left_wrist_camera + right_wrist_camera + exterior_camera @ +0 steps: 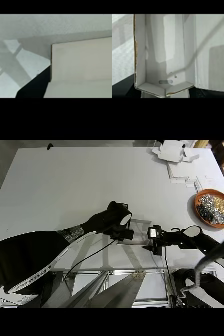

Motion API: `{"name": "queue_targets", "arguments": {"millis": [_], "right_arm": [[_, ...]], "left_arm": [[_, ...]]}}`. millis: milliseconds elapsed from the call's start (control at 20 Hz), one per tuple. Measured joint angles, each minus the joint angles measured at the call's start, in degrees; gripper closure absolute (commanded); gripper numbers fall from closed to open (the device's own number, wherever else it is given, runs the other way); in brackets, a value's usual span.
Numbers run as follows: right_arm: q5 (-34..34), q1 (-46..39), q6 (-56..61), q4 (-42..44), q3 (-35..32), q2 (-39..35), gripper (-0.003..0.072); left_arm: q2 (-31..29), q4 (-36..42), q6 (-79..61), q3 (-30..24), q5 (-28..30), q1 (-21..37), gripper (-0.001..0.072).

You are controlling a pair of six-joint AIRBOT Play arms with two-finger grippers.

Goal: Fold the box and place the chain.

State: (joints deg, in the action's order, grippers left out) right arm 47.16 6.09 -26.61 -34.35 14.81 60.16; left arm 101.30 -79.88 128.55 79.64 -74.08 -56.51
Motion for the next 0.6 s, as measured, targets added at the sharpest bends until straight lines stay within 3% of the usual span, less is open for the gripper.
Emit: {"name": "queue_targets", "arguments": {"millis": [250,300,400,450,550,600], "right_arm": [[0.0,0.0,0.0,0.0,0.0,0.0,0.0232],[-0.1,0.0,0.0,0.0,0.0,0.0,0.0232],[-0.1,0.0,0.0,0.0,0.0,0.0,0.0232],[-0.1,0.0,0.0,0.0,0.0,0.0,0.0232],[-0.1,0.0,0.1,0.0,0.0,0.0,0.0232],[-0.1,0.0,0.1,0.0,0.0,0.0,0.0232]], "left_arm": [[-4.7,0.4,-6.2,0.0,-0.9,1.6,0.0596],[-6.0,0.4,-8.1,0.0,-1.4,2.3,0.0539],[-9.3,0.4,-11.9,0.0,-2.8,3.8,0.0283],[-11.1,0.4,-14.0,0.0,-3.7,4.6,0.0189],[-14.6,0.4,-18.6,-0.1,-5.1,6.6,0.0063],[-16.2,0.5,-21.6,-0.5,-5.9,7.6,0.0053]]}}
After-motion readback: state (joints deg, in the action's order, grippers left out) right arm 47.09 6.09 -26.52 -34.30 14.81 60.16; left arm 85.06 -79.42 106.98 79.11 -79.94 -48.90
